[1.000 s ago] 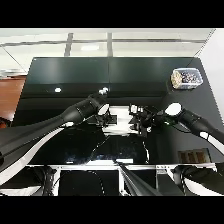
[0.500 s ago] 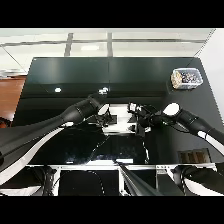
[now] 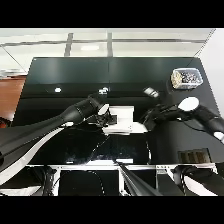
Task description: Fold the box and place the chain.
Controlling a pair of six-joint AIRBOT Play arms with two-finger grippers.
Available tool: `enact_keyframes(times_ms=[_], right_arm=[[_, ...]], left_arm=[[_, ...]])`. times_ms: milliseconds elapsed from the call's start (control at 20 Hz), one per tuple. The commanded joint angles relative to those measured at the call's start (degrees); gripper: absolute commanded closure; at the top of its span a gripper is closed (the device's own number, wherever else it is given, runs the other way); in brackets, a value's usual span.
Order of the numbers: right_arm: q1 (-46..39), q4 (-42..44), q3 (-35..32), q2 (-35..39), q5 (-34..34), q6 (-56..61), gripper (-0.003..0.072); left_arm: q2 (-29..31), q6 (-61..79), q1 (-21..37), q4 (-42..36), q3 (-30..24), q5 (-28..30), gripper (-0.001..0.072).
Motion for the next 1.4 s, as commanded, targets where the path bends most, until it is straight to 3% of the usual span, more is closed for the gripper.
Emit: enact_keyframes(times_ms=[0,200,400,700,850,1150,1200,1250,1300,1350], right_arm=[[-15.7,-3.4,-0.3,3.7,6.0,21.2,0.0672],[-28.5,-2.6,-8.3,3.4,-0.6,31.9,0.0671],[-23.8,3.3,-14.8,-1.3,2.1,28.8,0.0672],[-8.0,19.6,-13.9,-10.4,-0.7,18.3,0.0672],[-4.3,20.4,-10.7,-12.6,-0.4,16.8,0.0671],[-5.9,18.1,-2.9,-12.6,11.9,15.1,0.0669],[-5.9,17.1,-2.1,-12.6,13.0,15.3,0.0534],[-5.8,17.3,-1.9,-12.6,13.5,15.8,0.0243],[-5.7,17.4,-1.8,-12.6,13.7,15.8,0.0162],[-5.7,17.4,-1.8,-12.6,13.6,15.8,0.0162]], left_arm=[[0.0,0.0,0.0,0.0,0.0,-0.2,0.0683],[0.0,0.0,0.0,0.0,0.0,-0.2,0.0683],[0.0,0.0,0.0,0.0,0.0,-0.3,0.0684],[0.0,0.0,0.0,0.0,0.0,-0.3,0.0684],[0.0,0.0,0.0,0.0,0.0,-0.3,0.0684],[0.0,0.0,0.0,0.0,0.0,-0.5,0.0684],[0.0,0.0,0.0,0.0,0.0,-0.5,0.0684],[0.0,0.0,0.0,0.0,0.0,-0.5,0.0684],[0.0,0.0,0.0,0.0,0.0,-0.5,0.0684],[0.0,0.0,0.0,0.0,0.0,-0.5,0.0683]])
